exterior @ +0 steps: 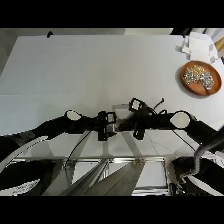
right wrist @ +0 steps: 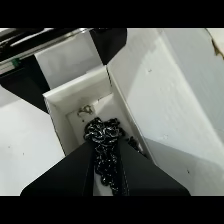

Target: Fold the box and place the chain.

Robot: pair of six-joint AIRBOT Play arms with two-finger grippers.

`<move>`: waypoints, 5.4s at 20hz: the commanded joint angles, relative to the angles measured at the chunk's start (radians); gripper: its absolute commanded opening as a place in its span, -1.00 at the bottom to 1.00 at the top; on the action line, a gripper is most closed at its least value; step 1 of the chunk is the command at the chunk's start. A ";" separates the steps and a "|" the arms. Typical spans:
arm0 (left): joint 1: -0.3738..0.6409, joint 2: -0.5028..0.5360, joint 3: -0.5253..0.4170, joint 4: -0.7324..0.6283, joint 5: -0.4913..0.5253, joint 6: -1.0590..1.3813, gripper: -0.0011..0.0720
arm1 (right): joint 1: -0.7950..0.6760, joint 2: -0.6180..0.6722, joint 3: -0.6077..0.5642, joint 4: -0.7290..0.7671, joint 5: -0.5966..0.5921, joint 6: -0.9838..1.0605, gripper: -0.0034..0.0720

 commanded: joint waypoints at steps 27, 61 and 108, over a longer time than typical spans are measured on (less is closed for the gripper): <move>0.000 0.001 0.000 0.000 0.000 0.000 -0.56 | -0.339 -0.004 0.001 -0.399 0.185 -0.328 0.25; 0.000 0.001 0.000 0.000 0.000 0.000 -0.56 | -0.335 -0.011 0.001 -0.394 0.153 -0.232 -0.87; 0.000 0.001 0.001 0.000 0.000 0.000 -0.56 | -0.572 0.242 0.004 -0.637 -0.104 0.750 0.10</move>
